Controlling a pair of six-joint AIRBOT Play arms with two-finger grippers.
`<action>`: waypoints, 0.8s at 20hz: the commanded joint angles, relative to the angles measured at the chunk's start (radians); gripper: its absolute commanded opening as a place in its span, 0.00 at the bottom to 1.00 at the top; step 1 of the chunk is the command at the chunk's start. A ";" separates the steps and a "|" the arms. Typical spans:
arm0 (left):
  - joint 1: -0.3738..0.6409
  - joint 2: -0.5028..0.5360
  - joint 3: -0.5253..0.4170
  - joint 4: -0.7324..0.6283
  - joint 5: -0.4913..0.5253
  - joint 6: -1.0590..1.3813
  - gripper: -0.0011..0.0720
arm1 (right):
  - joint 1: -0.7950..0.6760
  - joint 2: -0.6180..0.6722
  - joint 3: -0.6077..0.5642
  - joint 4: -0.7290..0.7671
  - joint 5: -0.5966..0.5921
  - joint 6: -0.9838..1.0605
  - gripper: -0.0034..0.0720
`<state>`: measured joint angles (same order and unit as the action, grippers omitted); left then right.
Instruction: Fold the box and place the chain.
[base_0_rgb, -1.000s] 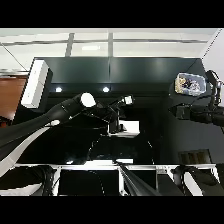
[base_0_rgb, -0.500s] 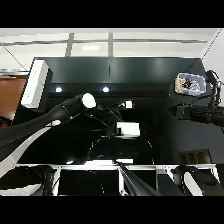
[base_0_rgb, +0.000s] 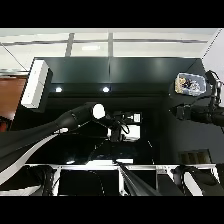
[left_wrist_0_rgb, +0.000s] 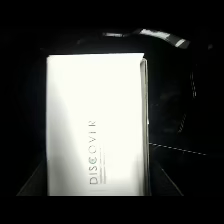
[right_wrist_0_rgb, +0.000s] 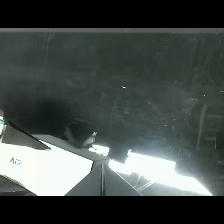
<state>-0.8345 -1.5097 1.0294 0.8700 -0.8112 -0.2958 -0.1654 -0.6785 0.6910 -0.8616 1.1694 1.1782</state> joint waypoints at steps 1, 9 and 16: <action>-0.021 -0.028 0.000 0.008 0.023 -0.006 0.98 | -0.001 0.000 0.000 -0.006 -0.003 0.000 0.06; 0.015 0.079 0.003 0.296 -0.008 -0.398 0.38 | -0.001 0.001 0.000 -0.015 -0.007 0.001 0.06; 0.438 0.376 -0.194 0.693 -0.328 -1.043 0.38 | -0.001 0.000 0.000 -0.015 -0.003 0.000 0.06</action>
<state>-0.5713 -1.2427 0.9291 1.3952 -1.0046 -1.0908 -0.1665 -0.6785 0.6910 -0.8772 1.1648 1.1786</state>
